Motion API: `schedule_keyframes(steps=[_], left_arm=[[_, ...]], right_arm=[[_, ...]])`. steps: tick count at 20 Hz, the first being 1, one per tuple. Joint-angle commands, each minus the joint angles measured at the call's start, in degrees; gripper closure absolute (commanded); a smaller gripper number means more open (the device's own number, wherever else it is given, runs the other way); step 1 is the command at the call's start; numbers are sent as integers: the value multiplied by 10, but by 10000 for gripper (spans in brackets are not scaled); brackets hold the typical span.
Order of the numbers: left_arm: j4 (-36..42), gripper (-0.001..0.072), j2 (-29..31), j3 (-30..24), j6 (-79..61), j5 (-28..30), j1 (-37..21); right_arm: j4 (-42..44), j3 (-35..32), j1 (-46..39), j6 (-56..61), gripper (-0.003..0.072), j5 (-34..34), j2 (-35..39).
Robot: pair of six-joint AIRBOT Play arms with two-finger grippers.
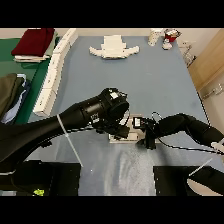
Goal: Fold the box.
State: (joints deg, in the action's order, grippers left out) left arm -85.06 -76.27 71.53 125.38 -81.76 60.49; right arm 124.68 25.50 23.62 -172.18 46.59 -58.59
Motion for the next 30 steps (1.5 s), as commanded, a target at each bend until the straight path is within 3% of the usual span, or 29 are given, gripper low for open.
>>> schedule_keyframes(steps=[1, 2, 3, 9, 12, 17, 18, 19, 20, 22, 25, 30], left_arm=[[-5, 544, 28, 5, -76, -25, 3], [-3, 671, 30, 5, -108, -28, 3], [-2, 697, 31, 5, -137, -31, 3], [-30, 700, 52, -11, -278, -22, 35], [-14, 699, 125, -93, -340, 28, 13], [116, 693, 205, -242, -631, 74, -108], [125, 436, 209, -264, -676, 98, -131], [128, 97, 209, -281, -709, 129, -152], [130, 63, 209, -294, -739, 162, -171], [147, 62, 209, -319, -827, 236, -201], [240, 54, 209, -356, -928, 336, -242], [286, 53, 209, -410, -998, 404, -295]], right_arm=[[0, 0, 0, 0, 177, 0, 0], [0, 0, 0, 0, 177, 0, 0], [0, 0, 0, 0, 177, 0, 0], [0, 0, 0, 0, 177, 0, 0], [0, 0, 0, 0, 177, 0, 0], [0, 0, 0, 0, 177, 0, 0], [0, 0, 0, 0, 177, 0, 0], [0, 0, 0, 0, 177, 0, 0], [0, 0, 0, 0, 177, 0, 0], [0, 0, 0, 0, 177, 0, 0], [0, 0, 0, 0, 177, 0, 0], [0, 0, 0, 0, 177, 0, 0]])
